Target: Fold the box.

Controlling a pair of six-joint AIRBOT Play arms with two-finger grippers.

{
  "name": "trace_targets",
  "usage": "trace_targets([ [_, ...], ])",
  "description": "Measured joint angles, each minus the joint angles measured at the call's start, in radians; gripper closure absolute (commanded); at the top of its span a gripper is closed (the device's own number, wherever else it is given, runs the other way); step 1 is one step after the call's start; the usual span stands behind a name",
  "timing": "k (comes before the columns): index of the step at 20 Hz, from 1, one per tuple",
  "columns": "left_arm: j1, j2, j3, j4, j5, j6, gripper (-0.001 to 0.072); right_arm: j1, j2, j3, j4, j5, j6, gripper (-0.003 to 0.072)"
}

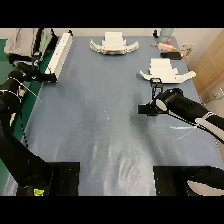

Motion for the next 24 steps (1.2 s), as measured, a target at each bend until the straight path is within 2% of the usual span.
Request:
trace_targets([
  [3,0.006,0.029,0.0,0.066,-0.061,-0.024,0.0018,0.0,0.0,0.0,0.005,0.0,0.0,0.0683],
  [8,0.021,0.15,0.0,0.219,-0.307,-0.114,0.0032,0.0,0.0,0.0,0.007,0.0,0.0,0.0683],
  [9,0.021,0.176,0.0,0.236,-0.372,-0.136,0.0281,0.0,0.0,0.0,0.01,0.0,0.0,0.0683],
  [10,0.021,0.202,0.0,0.241,-0.446,-0.161,0.0647,0.0,0.0,0.0,0.013,0.0,0.0,0.0683],
  [11,0.021,0.225,0.0,0.25,-0.513,-0.183,0.0694,0.0,0.0,0.0,0.015,0.0,0.0,0.0683],
  [14,0.007,0.28,0.0,0.231,-0.692,-0.232,0.0697,0.0,0.0,0.005,0.038,0.0,-0.024,0.0684],
  [17,-0.056,0.326,0.0,0.158,-0.778,-0.256,0.0699,0.0,-0.005,0.04,0.077,0.001,-0.078,0.0684],
  [21,-0.257,0.385,-0.022,0.132,-0.76,-0.27,0.0699,-0.002,-0.066,0.19,0.127,0.047,-0.155,0.0684],
  [24,-0.426,0.435,-0.109,0.132,-0.681,-0.288,0.0699,-0.021,-0.156,0.356,0.188,0.13,-0.228,0.0684],
])
